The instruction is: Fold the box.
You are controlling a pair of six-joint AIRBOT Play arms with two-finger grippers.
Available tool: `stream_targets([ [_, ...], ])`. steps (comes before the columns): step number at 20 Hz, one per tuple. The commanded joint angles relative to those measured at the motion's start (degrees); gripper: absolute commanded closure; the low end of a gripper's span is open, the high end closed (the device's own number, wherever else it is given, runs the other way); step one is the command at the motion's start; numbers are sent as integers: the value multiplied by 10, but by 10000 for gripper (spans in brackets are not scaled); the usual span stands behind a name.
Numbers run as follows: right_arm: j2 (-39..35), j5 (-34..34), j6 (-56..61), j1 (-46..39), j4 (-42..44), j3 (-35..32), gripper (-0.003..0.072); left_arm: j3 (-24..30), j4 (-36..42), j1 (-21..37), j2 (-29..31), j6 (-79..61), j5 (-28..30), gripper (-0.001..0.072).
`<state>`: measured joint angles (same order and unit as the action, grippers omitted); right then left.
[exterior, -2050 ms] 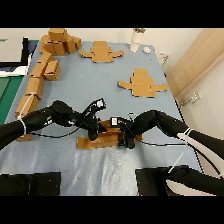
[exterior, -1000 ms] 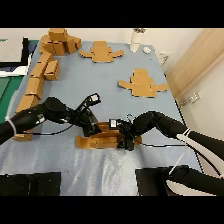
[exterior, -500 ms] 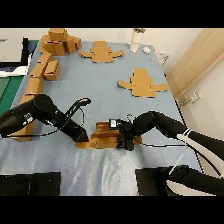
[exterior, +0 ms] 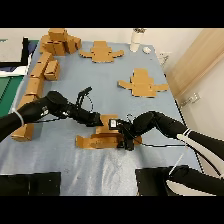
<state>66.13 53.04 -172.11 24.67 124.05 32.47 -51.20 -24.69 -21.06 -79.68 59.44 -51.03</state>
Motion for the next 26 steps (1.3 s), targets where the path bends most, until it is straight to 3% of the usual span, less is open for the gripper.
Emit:
stream_targets([
  [1,0,0,0,0,0,1,185,-9,13,0,-61,7,14,695],
  [8,0,0,0,0,0,1,185,-10,13,1,-85,-8,10,694],
  [11,0,0,0,0,0,1,185,-18,16,1,-83,-83,-14,694],
  [15,0,0,0,0,-1,1,185,-21,17,1,-21,-261,-92,695],
  [18,0,0,0,0,-1,1,185,-20,-37,1,40,-345,-133,695],
  [22,0,0,0,0,-2,1,185,37,-44,45,60,-501,-156,691],
  [23,0,0,0,0,-2,1,185,58,-44,47,60,-530,-144,645],
  [24,0,0,0,0,-2,1,185,82,-38,47,60,-554,-124,340],
  [25,0,0,0,0,-2,1,185,105,-24,46,60,-571,-98,146],
  [26,0,0,0,0,-2,1,185,122,-16,46,61,-588,-71,142],
])
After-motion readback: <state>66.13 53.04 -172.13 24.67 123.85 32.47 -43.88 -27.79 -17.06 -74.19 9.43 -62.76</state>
